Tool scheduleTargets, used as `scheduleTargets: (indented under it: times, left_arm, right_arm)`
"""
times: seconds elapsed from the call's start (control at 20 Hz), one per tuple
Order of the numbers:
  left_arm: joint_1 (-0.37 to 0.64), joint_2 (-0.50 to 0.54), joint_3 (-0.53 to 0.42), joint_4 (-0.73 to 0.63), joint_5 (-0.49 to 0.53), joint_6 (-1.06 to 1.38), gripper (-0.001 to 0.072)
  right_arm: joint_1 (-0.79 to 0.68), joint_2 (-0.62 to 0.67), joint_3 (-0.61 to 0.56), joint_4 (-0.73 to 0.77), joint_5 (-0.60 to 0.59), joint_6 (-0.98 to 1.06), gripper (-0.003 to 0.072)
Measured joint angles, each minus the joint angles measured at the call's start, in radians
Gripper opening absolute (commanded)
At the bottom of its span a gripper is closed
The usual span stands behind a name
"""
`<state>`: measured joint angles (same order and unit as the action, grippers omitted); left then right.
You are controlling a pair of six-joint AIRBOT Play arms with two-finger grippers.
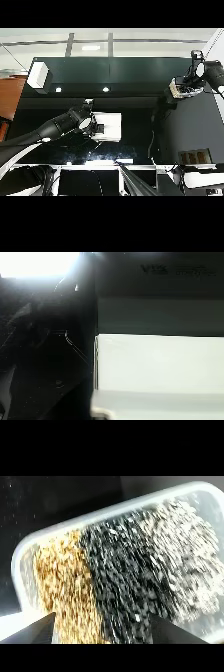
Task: Fold the box and place the chain.
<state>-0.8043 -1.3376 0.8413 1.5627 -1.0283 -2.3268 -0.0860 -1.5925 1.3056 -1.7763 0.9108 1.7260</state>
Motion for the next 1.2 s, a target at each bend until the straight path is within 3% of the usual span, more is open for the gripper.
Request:
scheduleTargets:
  times: [0.45,0.5,0.6,0.65,0.7,0.75,0.8,0.85,1.2]
  left_arm:
    - [0.0,0.0,0.0,0.001,0.006,-0.001,0.0031]
    - [0.0,0.0,0.0,0.001,0.006,-0.001,0.0031]
    - [0.0,0.0,0.0,0.002,0.006,-0.001,0.0031]
    - [0.0,0.0,0.0,0.002,0.006,-0.001,0.0031]
    - [0.0,0.0,0.0,0.003,0.006,-0.001,0.0031]
    - [0.0,0.0,0.0,0.003,0.006,-0.001,0.0031]
    - [0.0,0.0,0.0,0.003,0.006,-0.001,0.0031]
    - [0.0,0.0,0.0,0.003,0.006,-0.001,0.0031]
    - [0.0,0.0,0.0,0.003,0.005,-0.001,0.0031]
  right_arm:
    - [-0.054,-0.068,0.024,0.027,-0.035,0.026,0.0604]
    - [-0.056,-0.076,0.025,0.04,-0.036,0.027,0.0559]
    - [-0.059,-0.089,0.025,0.053,-0.039,0.032,0.0538]
    - [-0.061,-0.094,0.026,0.056,-0.041,0.035,0.0479]
    - [-0.063,-0.098,0.026,0.06,-0.042,0.041,0.0479]
    - [-0.066,-0.1,0.026,0.063,-0.042,0.048,0.041]
    - [-0.068,-0.102,0.026,0.063,-0.043,0.053,0.0087]
    - [-0.07,-0.103,0.027,0.064,-0.037,0.059,0.0022]
    - [-0.074,-0.096,0.056,0.08,0.041,0.056,0.0021]
